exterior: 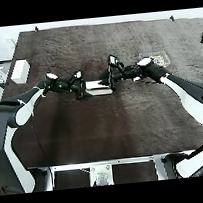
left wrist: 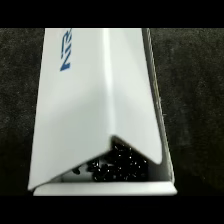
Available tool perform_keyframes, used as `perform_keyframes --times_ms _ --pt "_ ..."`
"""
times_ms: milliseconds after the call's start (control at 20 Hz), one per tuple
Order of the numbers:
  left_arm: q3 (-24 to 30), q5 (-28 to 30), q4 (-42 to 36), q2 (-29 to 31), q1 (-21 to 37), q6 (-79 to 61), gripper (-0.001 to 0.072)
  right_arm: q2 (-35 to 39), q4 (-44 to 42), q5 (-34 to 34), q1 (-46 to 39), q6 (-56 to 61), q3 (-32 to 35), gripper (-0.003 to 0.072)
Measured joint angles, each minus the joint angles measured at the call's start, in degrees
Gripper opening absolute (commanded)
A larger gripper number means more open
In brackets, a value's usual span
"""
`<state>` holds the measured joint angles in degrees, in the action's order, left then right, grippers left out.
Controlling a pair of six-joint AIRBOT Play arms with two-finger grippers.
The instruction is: Fold the box and place the chain.
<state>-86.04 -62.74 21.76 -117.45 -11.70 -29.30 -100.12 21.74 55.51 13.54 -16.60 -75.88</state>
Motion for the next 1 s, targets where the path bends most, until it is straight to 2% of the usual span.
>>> perform_keyframes --times_ms 600,1000 --pt "0.00 -0.09 0.09 0.02 0.00 -0.35 0.0354 -0.04 2.25 -0.87 1.92 0.68 1.49 0.0252" --pt "0.00 -0.46 0.22 0.02 -0.07 -0.37 0.0354 -0.02 1.60 1.11 2.36 1.22 5.55 0.0259"
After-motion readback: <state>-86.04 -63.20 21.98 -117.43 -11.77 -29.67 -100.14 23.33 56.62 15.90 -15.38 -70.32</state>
